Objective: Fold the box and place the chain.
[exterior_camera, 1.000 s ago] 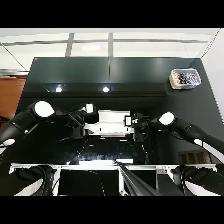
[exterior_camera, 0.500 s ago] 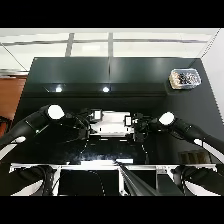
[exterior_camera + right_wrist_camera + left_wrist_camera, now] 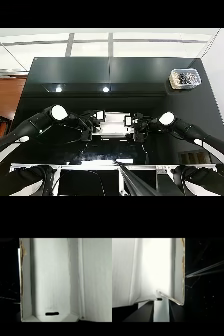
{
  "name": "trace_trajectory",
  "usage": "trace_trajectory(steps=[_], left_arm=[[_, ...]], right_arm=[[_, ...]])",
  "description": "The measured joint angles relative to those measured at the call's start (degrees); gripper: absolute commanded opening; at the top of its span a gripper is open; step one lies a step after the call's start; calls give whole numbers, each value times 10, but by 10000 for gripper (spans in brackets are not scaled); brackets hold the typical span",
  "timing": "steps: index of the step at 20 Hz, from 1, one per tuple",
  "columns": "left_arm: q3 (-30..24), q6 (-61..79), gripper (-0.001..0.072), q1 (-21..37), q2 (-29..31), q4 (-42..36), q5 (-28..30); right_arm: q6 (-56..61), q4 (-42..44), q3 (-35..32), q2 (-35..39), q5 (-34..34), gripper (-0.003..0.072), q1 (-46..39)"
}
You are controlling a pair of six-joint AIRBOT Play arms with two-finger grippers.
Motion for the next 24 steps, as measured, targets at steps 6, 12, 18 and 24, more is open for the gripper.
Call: trace_trajectory(steps=[6, 12, 18, 24], left_arm=[[0, 0, 175, -2, -21, -53, 6], [0, -8, 238, -2, -24, -62, 17], [3, -40, 24, 2, -9, -40, 8], [10, -264, 23, 64, 107, 105, -30]], right_arm=[[0, 0, 0, 0, 0, 465, 0], [1, 0, 0, 0, 0, 465, 0], [1, 0, 0, 0, -1, 465, 0], [0, 0, 0, 0, -1, 465, 0]])
